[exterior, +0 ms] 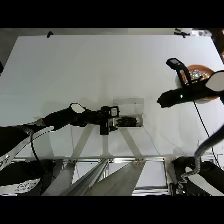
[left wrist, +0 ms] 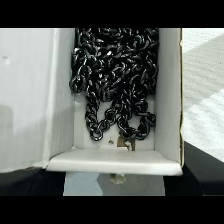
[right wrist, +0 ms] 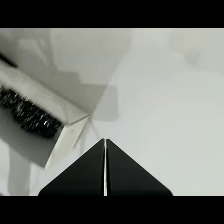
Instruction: Fold the box and place the chain.
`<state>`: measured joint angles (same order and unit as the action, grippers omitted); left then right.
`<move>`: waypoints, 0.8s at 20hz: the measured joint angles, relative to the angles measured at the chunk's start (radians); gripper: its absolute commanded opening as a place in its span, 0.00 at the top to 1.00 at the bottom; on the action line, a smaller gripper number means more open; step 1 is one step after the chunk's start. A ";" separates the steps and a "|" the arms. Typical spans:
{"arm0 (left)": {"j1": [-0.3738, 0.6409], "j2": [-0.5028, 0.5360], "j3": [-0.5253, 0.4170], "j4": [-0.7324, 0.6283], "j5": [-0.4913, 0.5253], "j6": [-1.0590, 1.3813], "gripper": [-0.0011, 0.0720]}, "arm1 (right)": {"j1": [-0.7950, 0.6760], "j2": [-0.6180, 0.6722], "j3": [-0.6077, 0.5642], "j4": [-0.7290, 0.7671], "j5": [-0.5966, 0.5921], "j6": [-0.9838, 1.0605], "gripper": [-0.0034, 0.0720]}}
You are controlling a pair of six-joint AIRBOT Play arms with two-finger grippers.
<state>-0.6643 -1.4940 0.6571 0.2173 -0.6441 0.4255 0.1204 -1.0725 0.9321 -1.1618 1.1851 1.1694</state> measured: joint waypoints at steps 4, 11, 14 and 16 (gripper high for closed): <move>0.000 0.000 0.000 0.000 0.000 0.000 0.75 | 0.026 -0.189 0.134 0.089 -0.025 -0.077 0.95; 0.000 0.000 0.000 0.000 0.000 0.000 0.75 | 0.137 -0.356 0.287 0.277 0.113 -0.268 0.95; 0.000 0.000 0.000 0.000 0.000 0.000 0.75 | 0.200 -0.369 0.300 0.253 0.187 -0.306 0.95; 0.000 0.000 0.000 0.000 0.000 0.000 0.75 | 0.234 -0.367 0.304 0.221 0.236 -0.330 0.95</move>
<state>-0.6643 -1.4940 0.6571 0.2176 -0.6441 0.4255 0.3546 -1.4399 1.2358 -0.9405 1.4212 0.8394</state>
